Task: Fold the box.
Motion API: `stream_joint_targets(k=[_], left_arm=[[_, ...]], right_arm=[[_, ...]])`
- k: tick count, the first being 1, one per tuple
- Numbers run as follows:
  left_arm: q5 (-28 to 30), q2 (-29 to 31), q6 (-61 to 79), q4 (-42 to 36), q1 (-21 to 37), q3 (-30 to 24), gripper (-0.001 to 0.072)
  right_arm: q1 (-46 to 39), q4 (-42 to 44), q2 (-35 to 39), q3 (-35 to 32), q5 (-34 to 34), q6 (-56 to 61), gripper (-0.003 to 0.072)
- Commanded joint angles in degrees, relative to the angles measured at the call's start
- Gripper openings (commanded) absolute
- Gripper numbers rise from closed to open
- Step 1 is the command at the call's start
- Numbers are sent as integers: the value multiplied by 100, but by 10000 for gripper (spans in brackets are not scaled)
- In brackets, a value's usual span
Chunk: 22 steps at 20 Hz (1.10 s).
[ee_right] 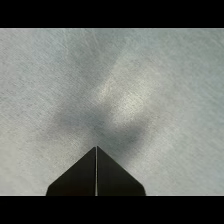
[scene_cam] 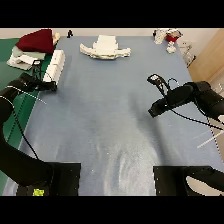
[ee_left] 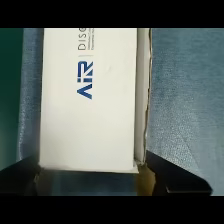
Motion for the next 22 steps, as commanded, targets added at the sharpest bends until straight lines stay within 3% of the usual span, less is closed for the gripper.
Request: stream_joint_targets(k=[1,4,11,12,13,14,16,17,22], left_arm=[[-105,181,-9,4,15,7,699],[-533,654,-7,22,79,7,699],[-2330,2387,-485,175,378,7,698],[-2767,2629,-614,76,348,7,665],[-3324,2817,-623,-42,289,7,392],[-3941,2970,-588,-136,190,4,14],[-4758,3132,-577,-374,-129,-13,12],[-4863,3206,-717,-442,-372,-57,11],[-4172,3582,-1665,-402,-2262,-881,11]], right_arm=[[2,2,-2,4,0,2,4],[2,0,-2,4,0,2,4],[2,0,-2,4,0,2,4],[2,0,-2,4,0,2,4],[2,0,-2,4,0,2,4],[2,0,-4,4,0,2,5],[2,0,-4,4,0,2,4],[2,0,-2,4,0,2,4],[2,-2,-2,4,0,2,4]])
